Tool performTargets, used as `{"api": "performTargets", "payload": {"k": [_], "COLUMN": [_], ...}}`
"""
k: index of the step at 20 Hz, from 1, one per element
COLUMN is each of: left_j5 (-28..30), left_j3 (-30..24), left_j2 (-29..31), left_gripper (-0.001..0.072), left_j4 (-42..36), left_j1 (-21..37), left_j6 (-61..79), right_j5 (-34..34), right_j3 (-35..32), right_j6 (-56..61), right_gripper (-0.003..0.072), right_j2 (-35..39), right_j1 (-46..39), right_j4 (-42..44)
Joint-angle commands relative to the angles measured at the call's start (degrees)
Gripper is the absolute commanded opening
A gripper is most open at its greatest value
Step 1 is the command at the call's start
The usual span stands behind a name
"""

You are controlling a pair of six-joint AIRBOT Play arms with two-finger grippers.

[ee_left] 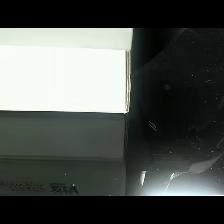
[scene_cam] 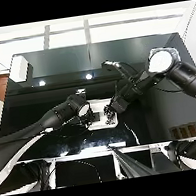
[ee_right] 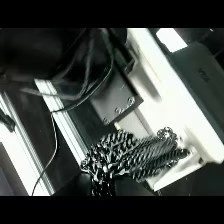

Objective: Fold the box and place the chain.

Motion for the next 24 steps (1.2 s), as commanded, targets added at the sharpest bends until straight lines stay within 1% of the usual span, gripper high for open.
{"api": "performTargets", "payload": {"k": [1, 2, 3, 5, 8, 9, 10, 11, 12, 14, 17, 19, 20, 21, 23, 24], "left_j5": [0.07, 0.02, 0.04, 0.09, 0.07, 0.11, 0.07, 0.09, 0.15, 0.33, 0.33, 0.15, -0.37, -1.01, -1.79, -1.92], "left_j3": [0.02, 0.02, 0.02, 0.02, 0.02, 0.02, 0.02, 0.02, 0.02, 0.02, 0.02, 0.09, 0.37, 0.74, 1.95, 2.58], "left_j2": [0.00, 0.00, 0.00, 0.00, 0.00, 0.00, 0.00, 0.00, 0.00, 0.00, 0.00, 0.02, 0.02, 0.15, 1.03, 1.75], "left_gripper": [0.0025, 0.0025, 0.0025, 0.0025, 0.0025, 0.0026, 0.0025, 0.0026, 0.0025, 0.0026, 0.0025, 0.0028, 0.0033, 0.0125, 0.0538, 0.0577], "left_j4": [0.00, 0.00, 0.00, 0.02, 0.00, 0.00, 0.02, 0.09, 0.26, 0.83, 1.18, 1.05, 1.07, 1.11, 1.44, 1.51], "left_j1": [0.00, 0.00, 0.00, 0.00, 0.00, 0.00, 0.00, 0.02, 0.02, 0.02, 0.02, 0.00, 0.00, 0.00, 0.00, 0.00], "left_j6": [0.00, 0.00, 0.00, 0.00, 0.00, 0.00, 0.02, 0.02, 0.00, 0.00, 0.00, 0.00, 0.00, 0.02, 0.68, 2.01], "right_j5": [-3.02, -2.86, -2.05, 1.46, 8.11, 8.76, 8.04, 6.08, 4.31, 2.99, -1.66, -4.85, -5.68, -5.90, -5.88, -5.86], "right_j3": [-1.49, -1.46, -1.46, -1.46, -1.46, -1.49, -1.73, -2.93, -4.98, -9.75, -17.70, -20.74, -21.24, -21.24, -21.24, -21.24], "right_j6": [0.00, 0.00, 0.02, 0.00, 0.00, 0.24, 1.09, 2.40, 2.75, 2.73, 2.14, 1.05, 1.05, 1.05, 0.85, 0.83], "right_gripper": [0.0050, 0.0227, 0.0368, 0.0367, 0.0363, 0.0364, 0.0374, 0.0496, 0.0695, 0.0699, 0.0698, 0.0698, 0.0698, 0.0698, 0.0698, 0.0698], "right_j2": [-2.43, -2.38, -2.36, -2.21, -0.09, 1.22, 2.84, 4.33, 5.51, 5.84, 5.84, 5.84, 5.84, 5.84, 5.84, 5.84], "right_j1": [1.05, 1.03, 0.57, -1.64, -8.74, -11.80, -14.71, -17.44, -20.04, -23.26, -23.15, -22.58, -22.25, -21.97, -21.92, -21.92], "right_j4": [1.40, 1.16, 0.59, -1.25, -4.90, -7.69, -11.93, -15.50, -17.25, -16.70, -11.41, -8.04, -7.48, -7.39, -7.43, -7.45]}}
